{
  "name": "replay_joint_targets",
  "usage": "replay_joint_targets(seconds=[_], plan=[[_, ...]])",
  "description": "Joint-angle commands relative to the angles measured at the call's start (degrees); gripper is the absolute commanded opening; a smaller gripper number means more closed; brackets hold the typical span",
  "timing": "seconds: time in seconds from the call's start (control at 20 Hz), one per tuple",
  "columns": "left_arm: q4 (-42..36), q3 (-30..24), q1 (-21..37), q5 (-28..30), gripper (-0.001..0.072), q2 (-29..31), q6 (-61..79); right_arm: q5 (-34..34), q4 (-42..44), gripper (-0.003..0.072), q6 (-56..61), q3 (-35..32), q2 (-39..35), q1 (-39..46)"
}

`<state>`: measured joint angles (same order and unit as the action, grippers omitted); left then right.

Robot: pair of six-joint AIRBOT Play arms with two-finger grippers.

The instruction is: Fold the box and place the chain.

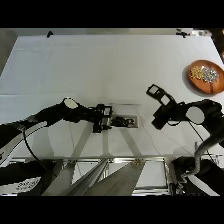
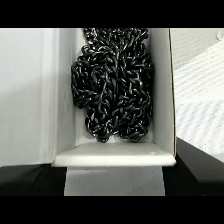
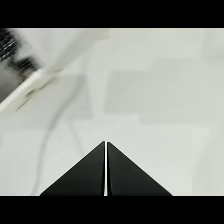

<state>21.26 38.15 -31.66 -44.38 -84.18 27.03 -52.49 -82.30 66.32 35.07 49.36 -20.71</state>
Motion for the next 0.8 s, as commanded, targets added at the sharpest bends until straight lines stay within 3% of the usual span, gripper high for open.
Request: replay_joint_targets(seconds=[0.0, 0.1, 0.2, 0.4, 0.75], plan=[[0.02, 0.02, 0.02, 0.0, 0.0377, 0.04, 0.0, 17.88, -4.96, 0.0009, 10.51, 0.04, 3.15, 4.0], [0.02, 0.02, 0.02, 0.0, 0.0377, 0.04, 0.0, 23.21, -1.03, 0.0008, 9.44, 0.15, 8.35, 4.52], [0.02, 0.02, 0.02, 0.0, 0.0377, 0.04, 0.0, 25.05, 8.92, 0.0008, 2.23, 0.22, 13.35, 4.52], [0.02, 0.02, 0.02, 0.0, 0.0377, 0.04, 0.0, 20.11, 31.63, 0.0008, -19.56, 2.14, 15.89, 4.52], [0.02, 0.02, 0.02, 0.0, 0.0377, 0.04, 0.0, 8.31, 36.11, 0.0008, -28.35, 4.61, 15.89, 4.52]])
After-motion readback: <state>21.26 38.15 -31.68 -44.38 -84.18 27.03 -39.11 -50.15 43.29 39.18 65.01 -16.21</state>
